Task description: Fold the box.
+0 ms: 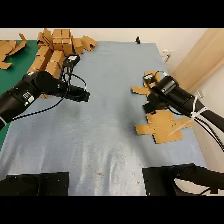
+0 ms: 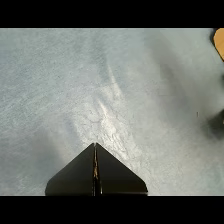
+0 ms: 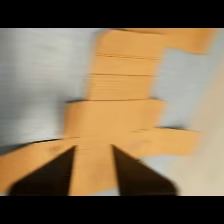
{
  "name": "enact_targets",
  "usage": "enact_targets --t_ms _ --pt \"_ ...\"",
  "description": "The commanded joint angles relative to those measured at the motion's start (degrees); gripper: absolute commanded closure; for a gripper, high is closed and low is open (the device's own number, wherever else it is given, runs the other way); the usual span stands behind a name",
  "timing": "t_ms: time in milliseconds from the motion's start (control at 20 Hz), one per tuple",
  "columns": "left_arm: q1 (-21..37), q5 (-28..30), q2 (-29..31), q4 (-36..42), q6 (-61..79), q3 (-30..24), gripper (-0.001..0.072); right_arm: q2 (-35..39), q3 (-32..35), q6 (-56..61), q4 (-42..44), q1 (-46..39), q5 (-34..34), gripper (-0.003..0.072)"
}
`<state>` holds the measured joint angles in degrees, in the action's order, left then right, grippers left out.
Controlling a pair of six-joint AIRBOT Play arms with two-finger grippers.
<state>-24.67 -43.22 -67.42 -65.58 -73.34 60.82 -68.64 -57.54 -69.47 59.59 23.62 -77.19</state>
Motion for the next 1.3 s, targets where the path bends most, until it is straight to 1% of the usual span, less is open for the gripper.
enact_targets --t_ms 0,100,250,400,450,550,700,800,950,1050,1250 --pt "0.04 -0.79 -0.46 0.00 0.00 0.00 0.0646 -0.68 0.02 -2.40 -17.51 -8.39 -9.40 0.0225" --pt "0.00 -0.85 -0.46 0.02 -0.33 0.00 0.0010 -0.68 0.00 -2.60 -12.46 -18.25 -9.11 0.0217" --pt "0.02 -0.92 -0.46 0.02 -1.09 0.00 0.0020 -0.68 0.00 -8.13 1.75 -34.56 -5.35 0.0217" --pt "0.00 -0.94 -0.46 0.02 -1.18 0.00 0.0020 -0.68 0.00 -19.47 19.26 -48.59 -1.42 0.0216" --pt "0.02 -0.94 -0.46 0.02 -1.33 0.00 0.0020 -0.68 0.00 -23.47 23.12 -52.41 -0.20 0.0216" --pt "0.00 -0.90 -0.46 0.04 -1.55 0.00 0.0021 -0.72 0.00 -30.25 26.64 -57.66 2.29 0.0216" --pt "0.00 -0.90 -0.46 0.46 -1.75 0.00 0.0020 -2.32 0.00 -39.26 28.35 -61.46 4.98 0.0216" --pt "0.00 -0.92 -0.46 0.72 -1.75 0.00 0.0020 -4.48 0.00 -41.29 29.64 -62.10 6.86 0.0217" --pt "0.00 -0.92 -0.46 2.82 -1.75 0.00 0.0021 -8.57 0.00 -45.48 35.69 -62.07 8.48 0.0217" --pt "0.00 -1.11 -0.46 2.99 -1.77 0.00 0.0021 -10.69 0.00 -46.71 38.18 -62.07 9.60 0.0217" --pt "0.00 -2.23 -0.46 3.02 -2.38 0.00 0.0020 -11.56 -0.33 -46.69 38.01 -62.07 11.10 0.0217"
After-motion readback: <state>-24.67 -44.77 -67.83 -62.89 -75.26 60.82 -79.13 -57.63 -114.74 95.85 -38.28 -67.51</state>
